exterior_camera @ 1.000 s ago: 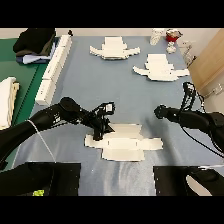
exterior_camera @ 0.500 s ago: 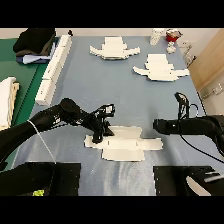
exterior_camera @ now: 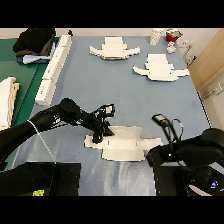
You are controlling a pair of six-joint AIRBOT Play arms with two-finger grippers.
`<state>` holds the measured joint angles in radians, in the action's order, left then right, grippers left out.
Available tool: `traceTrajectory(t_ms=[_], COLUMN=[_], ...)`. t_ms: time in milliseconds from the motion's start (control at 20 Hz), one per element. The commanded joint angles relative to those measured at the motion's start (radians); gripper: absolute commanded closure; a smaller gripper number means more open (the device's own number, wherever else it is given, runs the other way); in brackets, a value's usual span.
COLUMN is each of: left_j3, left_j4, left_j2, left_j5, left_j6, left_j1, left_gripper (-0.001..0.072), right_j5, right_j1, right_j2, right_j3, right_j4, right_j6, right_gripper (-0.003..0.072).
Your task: Fold the box.
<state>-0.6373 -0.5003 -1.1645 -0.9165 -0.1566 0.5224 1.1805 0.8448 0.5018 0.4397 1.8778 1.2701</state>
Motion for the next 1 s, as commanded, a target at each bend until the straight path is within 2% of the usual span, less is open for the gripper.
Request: traceTrajectory(t_ms=[0, 50, 100, 300, 550, 750, 950], left_j3=[0.0, 0.0, 0.0, 0.0, 0.0, 0.0, 0.0], left_j4=[0.0, -0.001, 0.0, -0.001, -0.001, 0.0, -0.001], left_j2=[-0.001, -0.001, -0.001, -0.001, -0.001, -0.001, -0.001], left_j5=[0.0, 0.0, 0.0, -0.001, 0.0, 0.0, 0.0], left_j6=[0.0, 0.0, 0.0, 0.0, 0.0, 0.0, 0.0], left_j1=[0.0, 0.0, 0.0, 0.0, 0.0, 0.0, 0.0], left_gripper=[0.0695, 0.0695, 0.0695, 0.0695, 0.0695, 0.0695, 0.0695], right_j5=[-0.089, -0.129, -0.168, -0.31, -0.319, -0.309, -0.23], right_j1=[0.291, 0.354, 0.397, 0.441, 0.44, 0.44, 0.44], right_j2=[0.093, 0.139, 0.181, 0.323, 0.357, 0.357, 0.356], right_j3=[-0.008, -0.008, -0.008, -0.005, 0.013, 0.014, 0.04], right_j4=[-0.124, -0.19, -0.252, -0.417, -0.511, -0.586, -0.62], right_j6=[0.118, 0.126, 0.126, 0.126, 0.11, -0.039, -0.164], right_gripper=[0.0344, 0.0094, -0.0008, -0.0031, -0.0031, -0.0031, -0.0031])
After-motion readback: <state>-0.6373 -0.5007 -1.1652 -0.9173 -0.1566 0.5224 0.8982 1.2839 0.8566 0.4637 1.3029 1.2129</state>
